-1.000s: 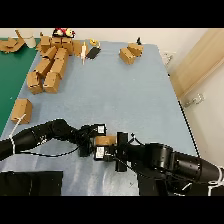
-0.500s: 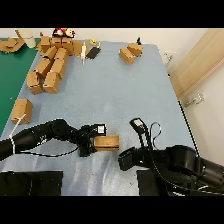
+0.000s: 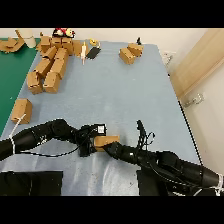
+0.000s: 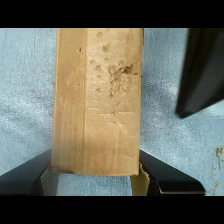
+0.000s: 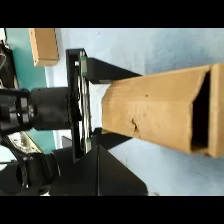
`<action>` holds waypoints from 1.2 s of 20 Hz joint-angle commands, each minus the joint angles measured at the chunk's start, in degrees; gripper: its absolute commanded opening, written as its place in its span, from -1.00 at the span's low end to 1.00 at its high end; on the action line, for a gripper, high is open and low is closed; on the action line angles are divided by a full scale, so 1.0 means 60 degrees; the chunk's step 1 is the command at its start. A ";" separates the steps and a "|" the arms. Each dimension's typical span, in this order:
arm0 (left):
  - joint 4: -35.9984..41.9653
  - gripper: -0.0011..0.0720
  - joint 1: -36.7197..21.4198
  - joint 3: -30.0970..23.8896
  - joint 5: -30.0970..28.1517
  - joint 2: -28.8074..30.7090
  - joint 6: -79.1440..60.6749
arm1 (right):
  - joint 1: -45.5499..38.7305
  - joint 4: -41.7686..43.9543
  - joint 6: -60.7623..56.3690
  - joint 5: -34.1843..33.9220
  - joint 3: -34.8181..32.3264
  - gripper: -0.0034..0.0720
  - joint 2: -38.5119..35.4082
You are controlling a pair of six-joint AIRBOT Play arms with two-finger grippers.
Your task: Fold the box.
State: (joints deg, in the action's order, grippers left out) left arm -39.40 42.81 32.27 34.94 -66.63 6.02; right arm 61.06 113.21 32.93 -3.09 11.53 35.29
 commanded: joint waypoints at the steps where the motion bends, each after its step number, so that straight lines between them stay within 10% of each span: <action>1: -0.0004 0.46 0.0000 0.0007 -0.0004 0.0004 0.0000 | 0.0011 0.0171 -0.0262 0.0940 -0.0080 -0.90 0.0637; 24: 0.0000 0.46 0.0000 0.0007 -0.0004 0.0004 -0.0004 | 0.0018 -0.0135 -0.0237 0.0863 -0.0113 -0.90 0.1566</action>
State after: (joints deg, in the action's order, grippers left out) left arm -39.40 42.83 32.27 34.94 -66.63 6.02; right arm 61.10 112.64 31.53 2.55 10.90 44.47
